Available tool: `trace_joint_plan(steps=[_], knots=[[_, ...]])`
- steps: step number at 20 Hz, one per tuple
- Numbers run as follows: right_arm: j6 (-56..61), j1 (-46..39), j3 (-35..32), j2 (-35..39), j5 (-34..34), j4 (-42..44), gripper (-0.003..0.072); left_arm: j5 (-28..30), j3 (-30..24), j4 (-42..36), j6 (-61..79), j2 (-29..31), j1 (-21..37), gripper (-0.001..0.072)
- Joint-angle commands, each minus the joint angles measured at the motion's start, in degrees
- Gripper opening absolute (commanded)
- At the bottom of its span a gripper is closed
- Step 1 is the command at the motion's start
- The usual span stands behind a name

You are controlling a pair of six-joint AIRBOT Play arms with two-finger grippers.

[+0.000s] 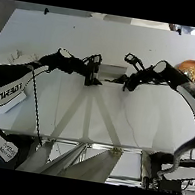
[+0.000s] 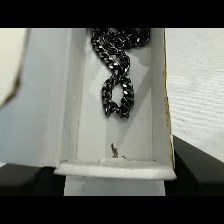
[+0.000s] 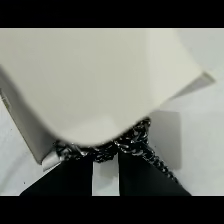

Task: Fold the box and place the chain.

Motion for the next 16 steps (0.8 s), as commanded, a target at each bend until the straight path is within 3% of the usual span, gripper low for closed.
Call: trace_joint_plan(steps=[1, 6, 9, 12, 16], knots=[[3.23, -0.02, 0.07, 3.37, -0.07, -5.86, 0.0019, 0.04, 0.02, 0.0, 0.02, 0.02, 0.02, 0.028], [4.02, -0.02, 0.2, 12.9, -0.48, -7.72, 0.0019, 0.07, 0.02, 0.0, 0.0, 0.02, 0.02, 0.028], [3.98, -0.02, 0.2, 17.16, -1.84, -1.2, 0.002, 0.07, 0.02, 0.0, 0.02, 0.02, 0.02, 0.028], [1.05, 0.55, 0.17, 17.38, -2.4, 10.62, 0.002, 0.07, 0.02, 0.0, 0.02, 0.02, 0.02, 0.028], [0.09, 5.33, 0.17, 15.74, -5.73, 10.86, 0.002, 0.04, 0.02, 0.0, 0.0, 0.02, 0.02, 0.028]])
